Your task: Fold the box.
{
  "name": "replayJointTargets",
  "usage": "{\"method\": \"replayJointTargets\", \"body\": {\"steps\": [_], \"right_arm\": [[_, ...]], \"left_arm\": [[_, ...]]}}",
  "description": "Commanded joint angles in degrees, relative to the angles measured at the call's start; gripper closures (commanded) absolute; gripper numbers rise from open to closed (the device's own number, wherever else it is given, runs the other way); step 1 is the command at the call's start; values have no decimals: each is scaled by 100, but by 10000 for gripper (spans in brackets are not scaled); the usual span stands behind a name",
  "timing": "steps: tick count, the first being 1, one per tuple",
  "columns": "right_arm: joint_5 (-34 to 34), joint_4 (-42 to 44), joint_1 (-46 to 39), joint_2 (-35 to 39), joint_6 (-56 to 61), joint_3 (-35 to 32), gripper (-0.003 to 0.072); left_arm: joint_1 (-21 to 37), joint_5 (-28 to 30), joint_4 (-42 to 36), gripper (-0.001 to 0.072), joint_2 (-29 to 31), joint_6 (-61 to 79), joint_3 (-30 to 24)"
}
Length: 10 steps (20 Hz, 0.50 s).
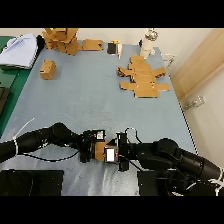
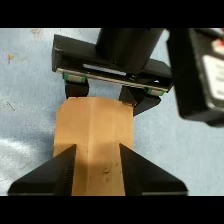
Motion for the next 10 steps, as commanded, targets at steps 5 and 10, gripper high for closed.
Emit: {"method": "replayJointTargets", "body": {"steps": [5, 10], "right_arm": [[11, -214, 299, -186, 2, -9, 225], [17, -662, 299, -267, 4, -7, 224]], "left_arm": [[4, 2, 2, 292, 4, 2, -2], [4, 0, 2, 292, 4, 2, -2]]}}
